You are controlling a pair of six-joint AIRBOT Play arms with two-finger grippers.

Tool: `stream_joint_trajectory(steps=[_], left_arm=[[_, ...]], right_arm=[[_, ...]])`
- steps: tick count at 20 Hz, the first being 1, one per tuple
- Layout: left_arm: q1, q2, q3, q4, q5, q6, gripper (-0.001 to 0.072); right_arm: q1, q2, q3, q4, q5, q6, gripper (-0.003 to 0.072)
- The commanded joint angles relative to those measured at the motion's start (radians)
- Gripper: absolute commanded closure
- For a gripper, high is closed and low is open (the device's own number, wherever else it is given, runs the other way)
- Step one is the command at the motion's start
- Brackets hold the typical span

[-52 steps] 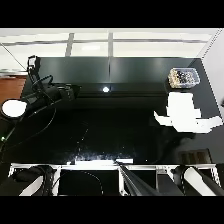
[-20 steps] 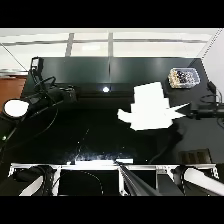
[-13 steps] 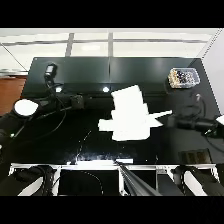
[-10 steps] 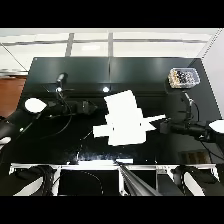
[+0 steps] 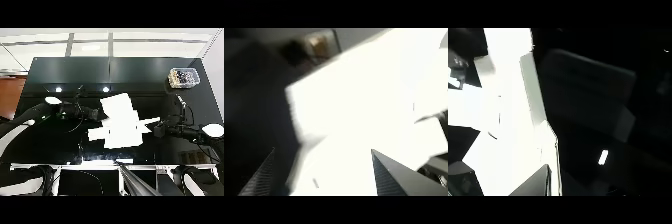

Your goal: Fold the box and place the chain.

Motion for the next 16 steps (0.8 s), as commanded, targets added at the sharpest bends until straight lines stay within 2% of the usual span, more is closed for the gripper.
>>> stream_joint_trajectory(steps=[1,4,6,8,10,11,12,13,14,15,16], left_arm=[[-0.014,-0.131,0.078,-0.048,-0.185,0.157,0.002],[-0.011,-0.203,0.15,-0.032,-0.287,0.178,0.005],[-0.011,-0.227,0.183,0.03,-0.322,0.184,0.0164],[-0.011,-0.228,0.196,0.1,-0.347,0.254,0.0312],[-0.011,-0.229,0.196,0.082,-0.343,0.29,0.0353],[-0.011,-0.229,0.196,0.072,-0.341,0.29,0.0451],[-0.012,-0.229,0.196,0.073,-0.341,0.29,0.0489],[-0.012,-0.229,0.195,0.08,-0.344,0.29,0.0491],[-0.013,-0.229,0.196,0.089,-0.347,0.29,0.059],[-0.013,-0.229,0.196,0.095,-0.348,0.296,0.0679],[-0.012,-0.228,0.196,0.095,-0.353,0.297,0.068]], right_arm=[[0.005,0.001,-0.001,-0.001,-0.001,0.014,0.0641],[0.005,0.001,-0.001,-0.001,0.0,0.015,0.0641],[0.005,0.001,-0.001,-0.004,-0.001,0.022,0.0641],[0.005,0.001,-0.001,-0.017,0.0,0.026,0.0641],[0.005,0.001,-0.001,-0.05,0.002,0.042,0.064],[0.005,0.001,-0.001,-0.068,0.004,0.052,0.0641],[0.005,0.001,-0.001,-0.079,0.004,0.067,0.064],[0.005,0.001,-0.001,-0.084,0.004,0.074,0.064],[0.005,0.001,-0.001,-0.084,0.004,0.076,0.0639],[0.004,0.002,0.0,-0.084,0.003,0.083,0.0473],[0.001,0.002,0.007,-0.097,0.006,0.093,0.012]])
